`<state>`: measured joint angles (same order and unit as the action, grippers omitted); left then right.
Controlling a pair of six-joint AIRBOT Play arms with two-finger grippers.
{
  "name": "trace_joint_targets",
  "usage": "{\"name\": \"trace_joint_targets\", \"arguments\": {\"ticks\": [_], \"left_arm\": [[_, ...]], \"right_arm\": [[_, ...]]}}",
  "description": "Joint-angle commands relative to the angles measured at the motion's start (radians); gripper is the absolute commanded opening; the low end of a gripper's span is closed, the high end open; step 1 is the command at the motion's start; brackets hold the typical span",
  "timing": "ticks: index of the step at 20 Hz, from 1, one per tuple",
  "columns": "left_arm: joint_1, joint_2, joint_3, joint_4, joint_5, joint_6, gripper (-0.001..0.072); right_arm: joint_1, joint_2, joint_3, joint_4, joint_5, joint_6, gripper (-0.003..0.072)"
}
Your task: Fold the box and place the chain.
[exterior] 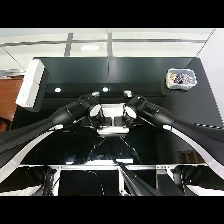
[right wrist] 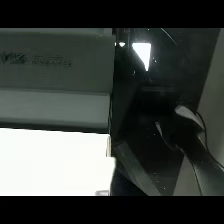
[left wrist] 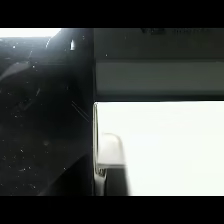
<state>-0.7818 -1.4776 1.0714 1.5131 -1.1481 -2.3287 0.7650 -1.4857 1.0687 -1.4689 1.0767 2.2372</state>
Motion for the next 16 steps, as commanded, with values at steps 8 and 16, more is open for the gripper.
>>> {"name": "trace_joint_targets", "arguments": {"ticks": [8,16], "left_arm": [[0.001,0.000,0.001,-0.003,0.000,-0.002,0.0023],[0.001,0.000,0.001,-0.003,0.012,-0.002,0.0023]], "right_arm": [[-0.005,-0.001,0.001,0.029,0.014,-0.035,0.0282],[-0.005,-0.027,0.001,0.046,0.000,-0.060,0.0009]]}}
